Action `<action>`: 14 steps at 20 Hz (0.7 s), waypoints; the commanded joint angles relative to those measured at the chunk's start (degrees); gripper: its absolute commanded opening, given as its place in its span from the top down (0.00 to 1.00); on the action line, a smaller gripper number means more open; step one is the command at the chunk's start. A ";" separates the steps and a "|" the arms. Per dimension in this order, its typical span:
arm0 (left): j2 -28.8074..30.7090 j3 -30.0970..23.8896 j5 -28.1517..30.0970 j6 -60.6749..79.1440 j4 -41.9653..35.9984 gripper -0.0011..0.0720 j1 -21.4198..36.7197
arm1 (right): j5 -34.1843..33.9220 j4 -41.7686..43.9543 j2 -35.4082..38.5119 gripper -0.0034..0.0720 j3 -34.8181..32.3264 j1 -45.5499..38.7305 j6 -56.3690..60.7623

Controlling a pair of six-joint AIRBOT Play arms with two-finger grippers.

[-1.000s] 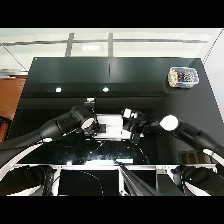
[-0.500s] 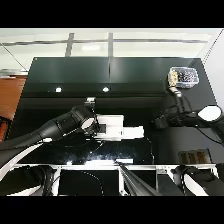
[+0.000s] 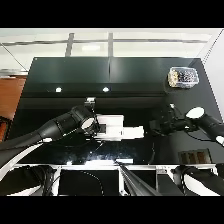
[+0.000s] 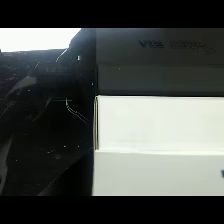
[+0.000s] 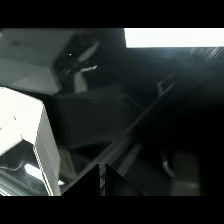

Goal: Fold the box and place the chain.

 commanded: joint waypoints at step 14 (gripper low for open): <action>0.02 0.04 0.00 0.00 -0.35 0.95 0.00 | 2.86 16.35 -4.87 0.02 2.73 11.87 -12.04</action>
